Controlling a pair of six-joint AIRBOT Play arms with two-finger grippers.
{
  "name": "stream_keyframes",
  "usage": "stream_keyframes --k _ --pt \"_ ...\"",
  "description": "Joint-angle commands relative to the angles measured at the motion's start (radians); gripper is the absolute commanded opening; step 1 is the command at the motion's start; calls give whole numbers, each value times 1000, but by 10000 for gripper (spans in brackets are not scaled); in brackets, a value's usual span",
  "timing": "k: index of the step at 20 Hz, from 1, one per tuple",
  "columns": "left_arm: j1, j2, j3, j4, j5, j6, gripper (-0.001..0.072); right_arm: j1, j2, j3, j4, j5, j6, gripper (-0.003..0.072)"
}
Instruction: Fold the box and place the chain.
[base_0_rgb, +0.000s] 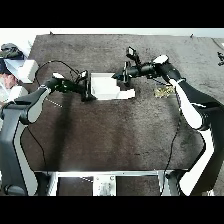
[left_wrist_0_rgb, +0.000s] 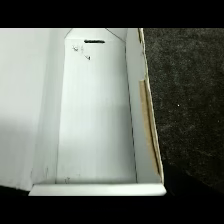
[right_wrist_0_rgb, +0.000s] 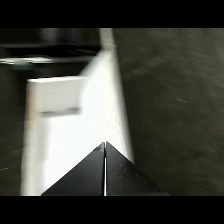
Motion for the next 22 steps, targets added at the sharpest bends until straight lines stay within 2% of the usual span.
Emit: stream_keyframes --k 1,5,9,12,19,22 --pt "0 0 0 0 0 0 227 23 -23 0 -51 -164 2 -12" --pt "0 0 0 0 0 0 227 23 -58 0 -60 -195 -2 -12" --pt "0 0 0 0 1 0 227 23 -79 0 -170 -191 -2 -12" --pt "0 0 0 0 0 0 227 23 -87 0 -175 -184 -2 -12" --pt "0 0 0 0 1 0 226 23 -82 1 -196 -185 -2 -12" --pt "0 0 0 0 1 0 227 21 -23 1 -201 -181 0 -12"
